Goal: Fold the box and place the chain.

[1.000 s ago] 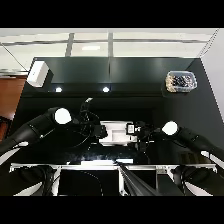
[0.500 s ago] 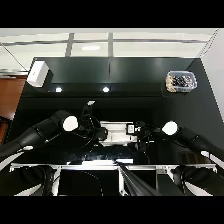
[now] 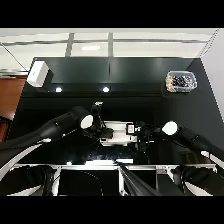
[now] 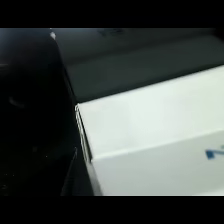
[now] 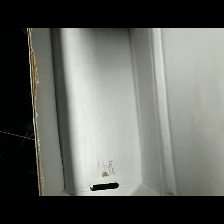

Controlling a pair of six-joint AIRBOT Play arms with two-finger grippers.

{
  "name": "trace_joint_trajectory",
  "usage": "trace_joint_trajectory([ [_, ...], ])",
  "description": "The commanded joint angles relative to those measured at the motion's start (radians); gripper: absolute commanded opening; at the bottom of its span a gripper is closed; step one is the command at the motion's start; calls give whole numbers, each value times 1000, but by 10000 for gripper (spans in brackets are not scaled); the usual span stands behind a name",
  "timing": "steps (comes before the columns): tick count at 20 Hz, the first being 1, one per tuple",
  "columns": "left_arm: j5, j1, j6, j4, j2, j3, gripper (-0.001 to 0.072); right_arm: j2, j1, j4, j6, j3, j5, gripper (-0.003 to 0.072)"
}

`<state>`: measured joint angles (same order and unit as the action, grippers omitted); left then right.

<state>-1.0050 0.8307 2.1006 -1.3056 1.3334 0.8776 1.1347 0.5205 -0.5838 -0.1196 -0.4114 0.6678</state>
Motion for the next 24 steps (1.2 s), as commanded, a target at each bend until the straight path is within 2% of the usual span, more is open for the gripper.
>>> trace_joint_trajectory([
  [1, -44, 5, 84, -46, 40, 38, 308, 0, 1, 0, 0, 0, 0, 483],
  [2, -51, 5, 85, -54, 43, 38, 240, 0, 1, 0, 0, 0, 0, 483],
  [3, -51, 5, 88, -53, 47, 38, 227, 0, 1, 0, 0, 0, 0, 483],
  [12, -21, 42, 132, -47, 72, 42, 218, 0, 1, 0, 0, 0, 0, 483],
  [13, -22, 41, 132, -48, 72, 42, 137, 0, 1, 0, 0, 0, 0, 483],
  [14, -22, 40, 132, -48, 72, 42, 132, 0, 1, 0, 0, 0, 0, 483],
  [15, -22, 40, 132, -47, 72, 42, 38, 0, 1, 0, 0, 0, 0, 483],
  [19, -21, 40, 132, -40, 72, 49, 29, 0, 1, 0, 0, 0, 0, 482],
  [20, -20, 40, 132, -40, 72, 56, 78, 0, 1, 0, 0, 0, 0, 483],
  [22, -22, 40, 132, -45, 72, 78, 354, 0, 1, 0, 0, 0, 0, 483],
  [24, -23, 40, 132, -50, 72, 88, 377, 0, 1, 0, 0, 0, 0, 483],
])
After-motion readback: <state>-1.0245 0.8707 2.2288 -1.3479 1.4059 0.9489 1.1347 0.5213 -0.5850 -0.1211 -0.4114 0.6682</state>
